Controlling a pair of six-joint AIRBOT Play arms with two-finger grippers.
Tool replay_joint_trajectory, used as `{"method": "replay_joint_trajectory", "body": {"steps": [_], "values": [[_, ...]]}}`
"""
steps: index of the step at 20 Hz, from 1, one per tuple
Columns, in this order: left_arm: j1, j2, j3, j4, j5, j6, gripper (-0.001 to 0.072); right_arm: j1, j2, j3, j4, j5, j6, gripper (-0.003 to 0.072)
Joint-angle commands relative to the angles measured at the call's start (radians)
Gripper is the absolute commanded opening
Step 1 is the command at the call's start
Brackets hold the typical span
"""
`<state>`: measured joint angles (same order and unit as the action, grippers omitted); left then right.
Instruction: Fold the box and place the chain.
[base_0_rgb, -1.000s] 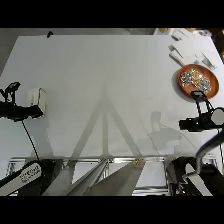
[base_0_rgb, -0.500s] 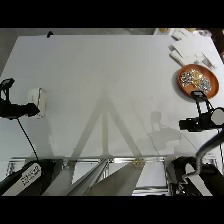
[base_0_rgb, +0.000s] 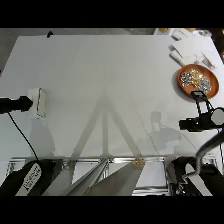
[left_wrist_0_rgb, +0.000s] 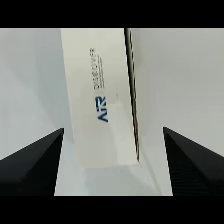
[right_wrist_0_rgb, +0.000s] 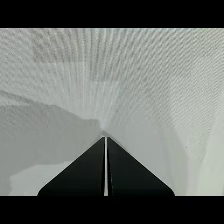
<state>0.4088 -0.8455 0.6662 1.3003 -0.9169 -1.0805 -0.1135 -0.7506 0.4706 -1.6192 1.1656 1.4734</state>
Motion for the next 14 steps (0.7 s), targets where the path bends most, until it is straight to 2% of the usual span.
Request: {"method": "replay_joint_trajectory", "body": {"steps": [1,6,11,14], "values": [[-0.011,-0.042,0.000,0.004,0.105,0.003,0.0697,-0.001,0.001,0.000,0.000,0.000,0.000,0.0014],[-0.012,-0.203,0.010,-0.007,0.242,0.003,0.0708,-0.001,0.001,0.000,0.000,0.000,0.000,0.0014],[-0.012,-0.341,0.107,-0.143,0.224,0.116,0.0708,-0.001,0.001,0.000,0.000,0.000,0.000,0.0014],[-0.012,-0.388,0.150,-0.141,0.222,0.116,0.0709,-0.001,0.001,0.000,0.000,0.000,0.000,0.0014]]}}
